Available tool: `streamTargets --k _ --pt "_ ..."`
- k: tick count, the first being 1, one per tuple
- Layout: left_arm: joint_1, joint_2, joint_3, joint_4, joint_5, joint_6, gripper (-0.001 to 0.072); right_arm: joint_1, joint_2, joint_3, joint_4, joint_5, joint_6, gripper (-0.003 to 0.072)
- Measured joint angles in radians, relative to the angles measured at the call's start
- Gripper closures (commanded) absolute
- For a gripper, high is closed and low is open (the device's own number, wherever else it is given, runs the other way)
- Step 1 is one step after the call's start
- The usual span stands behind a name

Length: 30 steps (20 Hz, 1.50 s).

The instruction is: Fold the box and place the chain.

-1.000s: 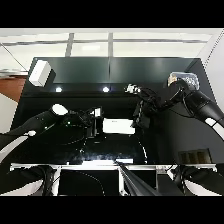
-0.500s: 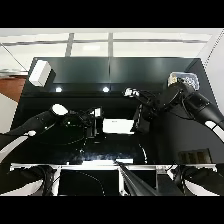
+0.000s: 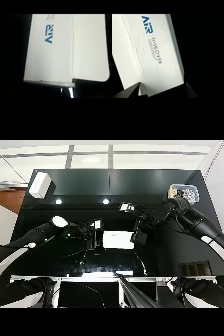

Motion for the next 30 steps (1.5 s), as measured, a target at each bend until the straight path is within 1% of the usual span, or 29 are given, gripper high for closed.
streamTargets --k 1,2,3,7,11,14,16,19,22,25,27,30 --pt "0.000 0.000 0.000 0.000 0.000 0.000 0.0371 0.002 0.000 0.000 -0.006 0.008 0.006 0.0110" --pt "0.000 0.000 0.000 0.000 0.000 -0.002 0.0371 0.004 0.000 0.000 -0.008 0.013 0.010 0.0094" --pt "0.000 0.000 0.000 0.000 0.000 -0.002 0.0371 0.007 0.000 0.000 -0.011 0.016 0.013 -0.0018" --pt "0.000 0.000 0.000 0.000 0.000 -0.002 0.0371 0.022 0.008 0.006 -0.016 0.007 0.018 -0.0014" --pt "0.000 0.000 0.000 0.000 -0.001 0.000 0.0371 0.027 0.057 0.039 -0.026 -0.061 0.050 -0.0014" --pt "0.000 0.000 0.000 0.000 -0.001 0.000 0.0371 0.031 0.079 0.027 -0.032 -0.090 0.108 -0.0015" --pt "0.000 0.000 0.000 0.000 -0.001 0.000 0.0371 0.048 0.086 -0.001 -0.024 -0.070 0.130 -0.0015" --pt "0.000 0.000 0.000 0.000 -0.001 0.000 0.0371 0.088 0.090 -0.043 -0.026 -0.010 0.149 -0.0014" --pt "0.000 0.000 0.000 0.000 0.000 -0.003 0.0371 0.113 0.093 -0.061 -0.074 0.046 0.179 -0.0014" --pt "0.000 0.000 0.000 -0.001 0.001 -0.002 0.0371 0.123 0.093 -0.066 -0.114 0.076 0.202 -0.0014" --pt "0.000 0.000 0.000 -0.001 0.001 0.000 0.0371 0.125 0.093 -0.062 -0.126 0.069 0.212 -0.0014" --pt "0.000 0.000 0.000 0.000 -0.001 0.001 0.0371 0.127 0.097 -0.041 -0.145 0.013 0.225 -0.0014"
